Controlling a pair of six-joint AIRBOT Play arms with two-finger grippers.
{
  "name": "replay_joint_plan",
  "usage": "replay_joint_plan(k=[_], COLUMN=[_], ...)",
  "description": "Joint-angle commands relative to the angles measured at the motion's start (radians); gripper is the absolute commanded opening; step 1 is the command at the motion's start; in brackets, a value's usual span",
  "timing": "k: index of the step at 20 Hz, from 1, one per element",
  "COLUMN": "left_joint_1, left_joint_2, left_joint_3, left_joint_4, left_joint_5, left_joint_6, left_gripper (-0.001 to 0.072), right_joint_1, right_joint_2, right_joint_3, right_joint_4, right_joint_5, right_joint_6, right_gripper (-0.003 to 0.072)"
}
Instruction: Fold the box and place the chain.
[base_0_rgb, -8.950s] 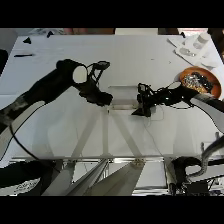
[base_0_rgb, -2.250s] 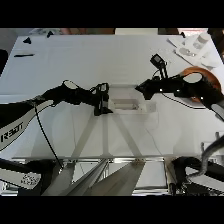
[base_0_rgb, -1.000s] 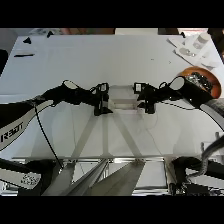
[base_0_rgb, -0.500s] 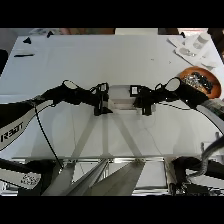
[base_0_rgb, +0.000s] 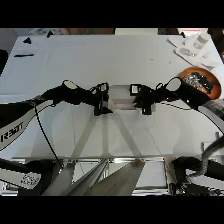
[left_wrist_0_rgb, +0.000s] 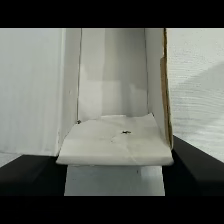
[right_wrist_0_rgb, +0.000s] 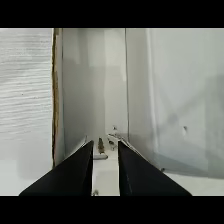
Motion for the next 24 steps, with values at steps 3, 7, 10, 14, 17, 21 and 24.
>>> replay_joint_plan(k=[3, 7, 10, 14, 17, 21, 24], left_joint_1=[0.0, 0.0, 0.0, 0.0, 0.0, 0.0, 0.0], left_joint_2=[0.0, 0.0, 0.0, 0.0, 0.0, -0.001, 0.0], left_joint_3=[0.0, 0.0, 0.0, 0.0, 0.0, 0.0, 0.0], left_joint_4=[0.0, 0.0, 0.0, 0.0, 0.001, 0.001, 0.0], left_joint_5=[0.0, 0.0, 0.0, 0.0, 0.0, 0.0, 0.0], left_joint_6=[0.001, 0.001, 0.001, 0.001, 0.001, 0.001, 0.001], left_gripper=[0.0318, 0.0318, 0.0318, 0.0318, 0.0318, 0.0318, 0.0318], right_joint_1=[-0.071, -0.23, -0.404, -0.467, -0.467, -0.457, -0.428], right_joint_2=[0.136, 0.29, 0.31, 0.285, 0.195, 0.077, -0.002], right_joint_3=[0.0, 0.0, -0.003, -0.03, -0.065, -0.085, -0.086], right_joint_4=[-0.024, -0.032, -0.041, -0.09, -0.084, -0.058, -0.017], right_joint_5=[0.039, 0.091, 0.114, 0.132, 0.182, 0.234, 0.237], right_joint_6=[0.177, 0.37, 0.673, 0.818, 0.864, 0.89, 0.889], right_gripper=[0.0149, 0.002, 0.002, 0.0016, 0.0015, 0.0015, 0.0014])
